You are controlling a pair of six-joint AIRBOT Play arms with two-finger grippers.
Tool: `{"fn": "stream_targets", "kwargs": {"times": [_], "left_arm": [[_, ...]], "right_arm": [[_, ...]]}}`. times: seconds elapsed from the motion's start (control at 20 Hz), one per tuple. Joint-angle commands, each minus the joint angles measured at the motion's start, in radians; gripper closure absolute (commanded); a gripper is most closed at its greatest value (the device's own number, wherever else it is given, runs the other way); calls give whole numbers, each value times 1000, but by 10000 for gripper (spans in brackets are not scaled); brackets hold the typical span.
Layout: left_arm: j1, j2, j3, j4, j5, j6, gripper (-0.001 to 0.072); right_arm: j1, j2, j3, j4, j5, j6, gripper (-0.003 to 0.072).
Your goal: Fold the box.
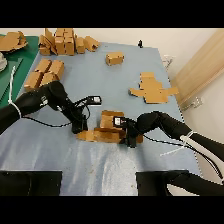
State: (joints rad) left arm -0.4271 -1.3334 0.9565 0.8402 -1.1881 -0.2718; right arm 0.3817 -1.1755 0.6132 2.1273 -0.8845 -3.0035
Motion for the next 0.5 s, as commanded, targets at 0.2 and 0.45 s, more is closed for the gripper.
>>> {"fn": "stream_targets", "kwargs": {"times": [0.2, 0.45], "left_arm": [[148, 2, -121, -255, -179, 387, 699], [140, 2, -121, -351, -182, 303, 699]], "right_arm": [[0, 0, 0, 0, 1, 0, 125], [0, 0, 0, 0, 0, 0, 125]]}}
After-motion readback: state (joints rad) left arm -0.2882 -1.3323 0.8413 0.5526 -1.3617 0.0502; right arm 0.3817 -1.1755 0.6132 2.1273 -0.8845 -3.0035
